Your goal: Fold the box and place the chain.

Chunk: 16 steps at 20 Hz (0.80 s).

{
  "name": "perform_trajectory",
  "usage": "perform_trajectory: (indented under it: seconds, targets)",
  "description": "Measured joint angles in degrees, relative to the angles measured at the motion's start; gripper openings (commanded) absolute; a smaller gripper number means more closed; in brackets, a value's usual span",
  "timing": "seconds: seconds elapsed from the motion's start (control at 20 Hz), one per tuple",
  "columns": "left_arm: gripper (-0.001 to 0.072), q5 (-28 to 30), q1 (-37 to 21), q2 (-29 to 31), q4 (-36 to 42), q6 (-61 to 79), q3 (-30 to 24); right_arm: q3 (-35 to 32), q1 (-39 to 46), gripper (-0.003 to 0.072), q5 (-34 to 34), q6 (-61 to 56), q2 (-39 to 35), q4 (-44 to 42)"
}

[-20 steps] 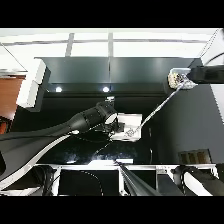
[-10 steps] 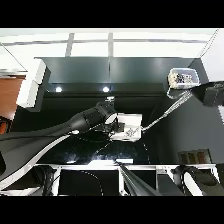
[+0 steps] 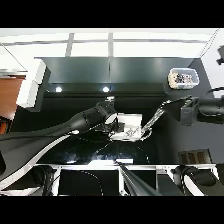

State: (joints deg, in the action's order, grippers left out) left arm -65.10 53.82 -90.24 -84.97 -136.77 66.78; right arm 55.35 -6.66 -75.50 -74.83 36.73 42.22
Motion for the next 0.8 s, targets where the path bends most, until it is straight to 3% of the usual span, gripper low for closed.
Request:
perform_trajectory:
  seconds: [0.6,0.65,0.7,0.75,0.8]
  targets:
    - [0.0027,0.02,0.00,0.00,0.00,0.00,0.00,-11.45,-11.54,0.0030,10.25,-0.17,6.75,-4.52]
    - [0.0027,0.02,0.00,0.00,0.00,0.00,0.00,-12.26,-11.78,0.0078,11.26,-0.17,7.21,-4.68]
    - [0.0027,0.02,0.00,0.00,0.00,0.00,0.00,-12.76,-11.76,0.0458,11.93,-0.17,7.48,-4.79]
    - [0.0027,0.02,0.00,0.00,0.02,-0.02,0.00,-13.16,-11.32,0.0615,12.61,-0.17,7.74,-4.87]
    - [0.0027,0.02,0.00,0.00,0.02,0.00,0.00,-13.38,-10.40,0.0615,12.66,-0.13,7.89,-4.92]
